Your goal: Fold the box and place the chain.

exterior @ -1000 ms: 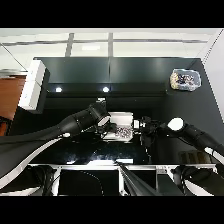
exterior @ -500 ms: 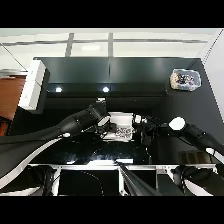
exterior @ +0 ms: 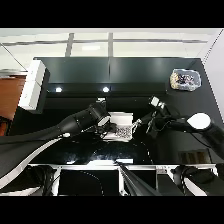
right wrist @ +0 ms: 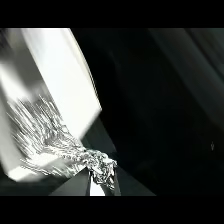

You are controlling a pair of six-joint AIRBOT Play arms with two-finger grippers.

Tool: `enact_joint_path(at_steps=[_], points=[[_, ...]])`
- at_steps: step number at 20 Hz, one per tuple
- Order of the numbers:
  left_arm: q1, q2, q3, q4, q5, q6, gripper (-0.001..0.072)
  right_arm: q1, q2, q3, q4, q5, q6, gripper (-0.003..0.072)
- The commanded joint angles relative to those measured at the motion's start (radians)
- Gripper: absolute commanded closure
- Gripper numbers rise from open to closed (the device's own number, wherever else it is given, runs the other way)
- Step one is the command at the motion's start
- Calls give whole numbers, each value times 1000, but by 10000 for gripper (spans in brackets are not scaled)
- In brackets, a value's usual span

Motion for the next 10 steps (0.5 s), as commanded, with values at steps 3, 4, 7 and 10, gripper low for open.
enact_joint_path(at_steps=[3, 4, 7, 10], points=[[0, 0, 0, 0, 0, 1, 681, -9, 94, 124, 188, 141, 161, 640], [0, 0, 0, 0, 0, 1, 681, -6, 94, 125, 248, 124, 178, 640], [0, 0, 0, -1, 1, 1, 681, 32, 93, 125, 270, 115, 204, 640], [0, 0, 0, 3, 2, 1, 681, 81, 81, 125, 204, 114, 272, 633]])
